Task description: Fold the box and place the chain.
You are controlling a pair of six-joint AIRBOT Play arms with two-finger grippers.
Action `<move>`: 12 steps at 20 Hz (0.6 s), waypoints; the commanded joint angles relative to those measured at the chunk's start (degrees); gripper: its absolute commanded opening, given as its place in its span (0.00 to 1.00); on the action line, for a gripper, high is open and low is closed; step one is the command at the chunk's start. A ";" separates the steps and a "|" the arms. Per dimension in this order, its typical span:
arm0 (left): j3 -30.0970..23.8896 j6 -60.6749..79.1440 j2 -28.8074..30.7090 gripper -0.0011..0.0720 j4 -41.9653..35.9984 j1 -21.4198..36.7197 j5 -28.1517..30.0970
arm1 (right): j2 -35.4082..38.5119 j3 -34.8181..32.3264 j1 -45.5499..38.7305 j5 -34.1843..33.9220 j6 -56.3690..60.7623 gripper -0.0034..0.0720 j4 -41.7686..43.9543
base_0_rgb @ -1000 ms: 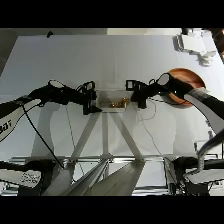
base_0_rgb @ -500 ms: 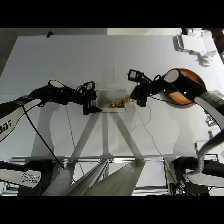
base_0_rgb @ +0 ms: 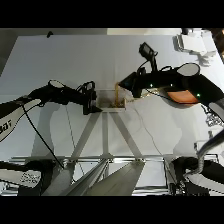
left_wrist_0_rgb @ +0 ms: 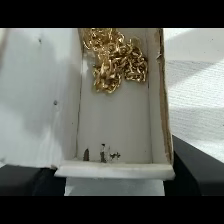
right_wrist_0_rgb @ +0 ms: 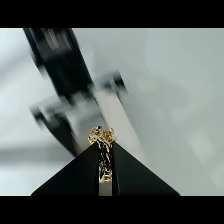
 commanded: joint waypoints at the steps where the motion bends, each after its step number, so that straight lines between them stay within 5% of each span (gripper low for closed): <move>1: -0.02 0.02 -0.02 0.53 0.02 0.00 0.02 | 0.57 0.07 2.36 0.39 -2.93 0.06 14.05; 7: -0.02 0.02 -0.02 0.53 0.02 0.00 0.02 | 0.55 0.07 5.42 0.31 -9.53 0.06 27.28; 9: -0.02 0.02 -0.02 0.53 0.02 0.00 0.02 | 0.55 0.07 5.42 -0.94 -9.40 0.06 23.04; 12: -0.02 0.02 -0.02 0.53 0.02 0.00 0.02 | 0.04 0.04 5.42 -5.60 -2.36 0.06 5.27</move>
